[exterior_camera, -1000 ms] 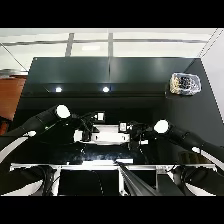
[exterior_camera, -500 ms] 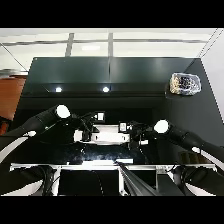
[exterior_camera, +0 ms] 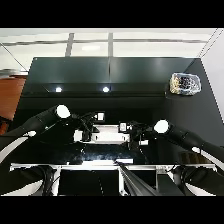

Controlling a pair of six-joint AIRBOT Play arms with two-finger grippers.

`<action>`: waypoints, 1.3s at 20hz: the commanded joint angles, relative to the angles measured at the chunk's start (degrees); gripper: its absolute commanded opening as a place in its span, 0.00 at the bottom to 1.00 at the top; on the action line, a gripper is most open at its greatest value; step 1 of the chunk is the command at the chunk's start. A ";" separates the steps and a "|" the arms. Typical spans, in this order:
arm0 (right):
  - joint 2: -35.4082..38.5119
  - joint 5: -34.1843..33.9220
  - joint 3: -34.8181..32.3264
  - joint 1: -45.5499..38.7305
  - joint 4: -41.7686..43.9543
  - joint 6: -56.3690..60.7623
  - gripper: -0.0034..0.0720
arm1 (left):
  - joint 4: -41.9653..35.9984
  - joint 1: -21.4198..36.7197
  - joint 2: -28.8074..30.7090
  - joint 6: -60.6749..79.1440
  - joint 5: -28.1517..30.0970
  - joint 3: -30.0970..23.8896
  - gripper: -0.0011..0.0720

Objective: Fold the box and place the chain.

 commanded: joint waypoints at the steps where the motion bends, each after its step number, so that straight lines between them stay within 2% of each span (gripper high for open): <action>1: 0.00 0.02 -0.02 0.02 -0.02 0.00 0.73 | 0.02 -0.02 -0.02 0.00 0.11 0.07 0.05; 11: 0.00 0.94 -0.02 0.02 -1.29 0.02 0.74 | 0.02 -0.02 -0.02 0.02 0.20 0.07 0.05; 13: 0.00 0.92 -0.02 0.02 -1.33 0.07 0.84 | 0.02 -0.02 -0.02 0.00 0.20 0.07 0.05; 17: -0.07 0.92 -0.22 0.02 -4.79 2.67 0.84 | 0.02 -0.02 -0.02 0.00 0.20 0.07 0.05; 26: -0.09 0.22 -0.28 0.02 -4.85 3.23 0.82 | 0.00 -0.02 -0.02 0.00 0.28 0.07 0.05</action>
